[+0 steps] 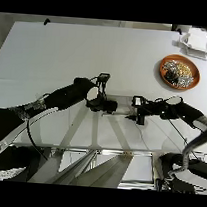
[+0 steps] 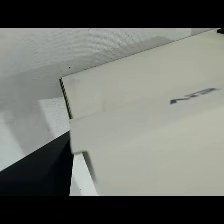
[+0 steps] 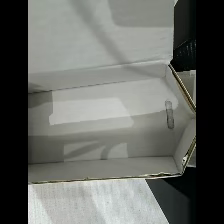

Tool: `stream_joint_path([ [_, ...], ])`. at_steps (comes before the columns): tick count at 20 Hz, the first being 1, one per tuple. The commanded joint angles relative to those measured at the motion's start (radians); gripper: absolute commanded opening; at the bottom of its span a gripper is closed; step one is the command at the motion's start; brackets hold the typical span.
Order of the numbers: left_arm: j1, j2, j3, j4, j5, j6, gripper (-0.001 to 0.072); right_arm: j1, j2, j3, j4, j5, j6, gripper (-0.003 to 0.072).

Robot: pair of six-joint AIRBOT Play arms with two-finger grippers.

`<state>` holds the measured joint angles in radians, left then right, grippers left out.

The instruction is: Fold the box and place the chain.

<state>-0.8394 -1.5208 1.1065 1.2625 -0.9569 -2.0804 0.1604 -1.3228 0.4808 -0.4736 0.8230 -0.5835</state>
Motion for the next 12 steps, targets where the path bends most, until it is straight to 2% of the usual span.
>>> stream_joint_path([
  [1,-0.002,-0.011,0.003,0.018,0.002,-0.042,0.0489,0.0,0.0,0.0,0.0,0.0,0.0,0.048],
  [3,-0.002,-0.023,0.01,0.018,-0.002,-0.064,0.0489,0.0,0.0,0.0,0.0,0.0,0.0,0.048],
  [7,-0.002,-0.084,0.106,0.036,-0.126,-0.085,0.0488,0.0,0.0,0.0,0.0,0.0,0.0,0.048],
  [12,-0.001,-0.105,0.118,0.04,-0.158,-0.185,0.0486,0.0,0.0,0.0,0.0,0.0,0.0,0.048],
])
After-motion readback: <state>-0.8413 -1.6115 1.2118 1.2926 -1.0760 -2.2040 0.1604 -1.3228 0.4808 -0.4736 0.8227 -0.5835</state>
